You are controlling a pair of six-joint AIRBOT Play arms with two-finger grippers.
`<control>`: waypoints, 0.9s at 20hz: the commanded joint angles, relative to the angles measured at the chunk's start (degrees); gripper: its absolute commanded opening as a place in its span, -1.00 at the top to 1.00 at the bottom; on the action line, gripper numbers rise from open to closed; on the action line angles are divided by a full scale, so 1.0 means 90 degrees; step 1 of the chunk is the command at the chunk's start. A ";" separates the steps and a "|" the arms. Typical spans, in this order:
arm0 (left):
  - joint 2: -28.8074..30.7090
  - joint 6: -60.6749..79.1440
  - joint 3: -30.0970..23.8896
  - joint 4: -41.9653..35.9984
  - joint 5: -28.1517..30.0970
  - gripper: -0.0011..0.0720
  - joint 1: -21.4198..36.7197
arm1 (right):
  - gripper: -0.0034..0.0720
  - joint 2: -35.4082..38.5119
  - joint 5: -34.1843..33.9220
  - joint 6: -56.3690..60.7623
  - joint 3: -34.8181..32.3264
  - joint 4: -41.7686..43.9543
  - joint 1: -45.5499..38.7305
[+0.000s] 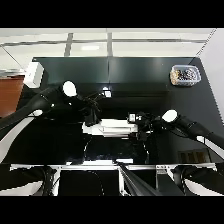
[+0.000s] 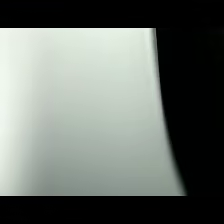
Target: Fold the box and place the chain.
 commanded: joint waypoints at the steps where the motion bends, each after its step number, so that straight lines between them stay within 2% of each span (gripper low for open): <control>1: 0.0265 -0.1722 0.0284 0.1960 -0.1404 0.90 0.0114 | -0.39 -0.0002 -0.0017 -0.0002 -0.0002 -0.0002 0.0007; 3: 0.0435 -0.2193 0.0248 0.1309 -0.1695 0.90 0.0299 | -0.39 -0.0002 -0.0017 -0.0002 -0.0002 -0.0002 0.0007; 5: 0.0733 -0.2438 -0.0085 0.0146 -0.1413 0.90 0.0410 | -0.39 -0.0002 -0.0017 -0.0002 -0.0002 -0.0002 0.0007; 9: 0.1542 -0.2033 -0.1678 -0.3002 -0.0119 0.90 0.0420 | -0.39 -0.0002 -0.0017 -0.0002 -0.0002 -0.0002 0.0007; 11: 0.1807 -0.1222 -0.2611 -0.4716 0.0988 0.90 0.0352 | -0.39 -0.0002 -0.0015 -0.0002 -0.0002 -0.0002 0.0007; 13: 0.1836 -0.0083 -0.3203 -0.6164 0.2055 0.90 0.0272 | -0.39 -0.0002 -0.0017 -0.0002 -0.0002 -0.0002 0.0007; 15: 0.1766 0.0746 -0.3330 -0.6856 0.2963 0.90 0.0223 | -0.39 -0.0002 -0.0017 -0.0002 -0.0002 -0.0002 0.0007; 18: 0.1552 0.0789 -0.2941 -0.6509 0.3543 0.90 0.0248 | -0.39 -0.0002 -0.0017 -0.0002 -0.0002 -0.0005 0.0010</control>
